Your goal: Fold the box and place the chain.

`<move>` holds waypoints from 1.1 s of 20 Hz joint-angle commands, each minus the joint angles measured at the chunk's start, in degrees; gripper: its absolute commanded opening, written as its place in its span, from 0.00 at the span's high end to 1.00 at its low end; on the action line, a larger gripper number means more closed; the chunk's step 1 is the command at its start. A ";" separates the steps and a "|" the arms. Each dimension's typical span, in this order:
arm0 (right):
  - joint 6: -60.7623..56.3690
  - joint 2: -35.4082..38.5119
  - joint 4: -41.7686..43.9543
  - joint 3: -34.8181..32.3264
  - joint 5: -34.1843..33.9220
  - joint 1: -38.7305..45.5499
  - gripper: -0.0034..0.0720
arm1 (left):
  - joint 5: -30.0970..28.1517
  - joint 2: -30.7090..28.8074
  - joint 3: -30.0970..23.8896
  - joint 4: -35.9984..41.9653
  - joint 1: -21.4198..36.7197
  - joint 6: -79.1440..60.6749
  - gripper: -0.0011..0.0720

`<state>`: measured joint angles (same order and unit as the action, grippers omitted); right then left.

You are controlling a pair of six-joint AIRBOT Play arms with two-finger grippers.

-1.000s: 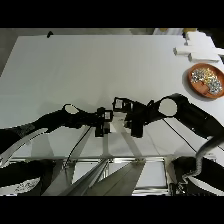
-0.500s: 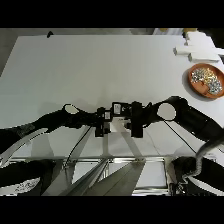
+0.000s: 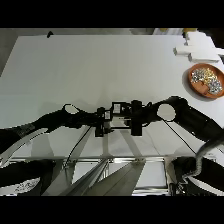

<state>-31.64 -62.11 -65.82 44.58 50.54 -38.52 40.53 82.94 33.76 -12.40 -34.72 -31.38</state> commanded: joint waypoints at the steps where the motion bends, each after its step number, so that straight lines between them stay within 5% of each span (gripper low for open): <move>1: 0.02 -0.07 -0.11 -0.63 -0.90 -0.04 0.75 | 0.00 -0.04 0.02 -0.07 0.00 -0.13 0.71; 7: -0.02 -0.07 0.31 -3.13 -3.61 -0.04 0.75 | 0.00 -0.04 0.02 -0.07 0.00 -0.13 0.71; 14: 0.24 -0.07 2.03 -3.17 1.22 -0.04 0.71 | 0.00 -0.04 0.02 -0.07 0.00 -0.13 0.71; 17: 0.24 -0.04 2.05 -3.17 1.51 -0.09 0.57 | 0.00 -0.04 0.02 -0.07 0.00 -0.13 0.71; 22: 0.22 1.42 3.48 -3.10 1.25 -0.02 0.50 | 0.00 -0.04 0.02 -0.07 0.00 -0.13 0.71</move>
<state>-31.44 -61.58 -63.29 41.41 52.16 -38.57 40.60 82.94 33.76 -12.51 -34.72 -31.53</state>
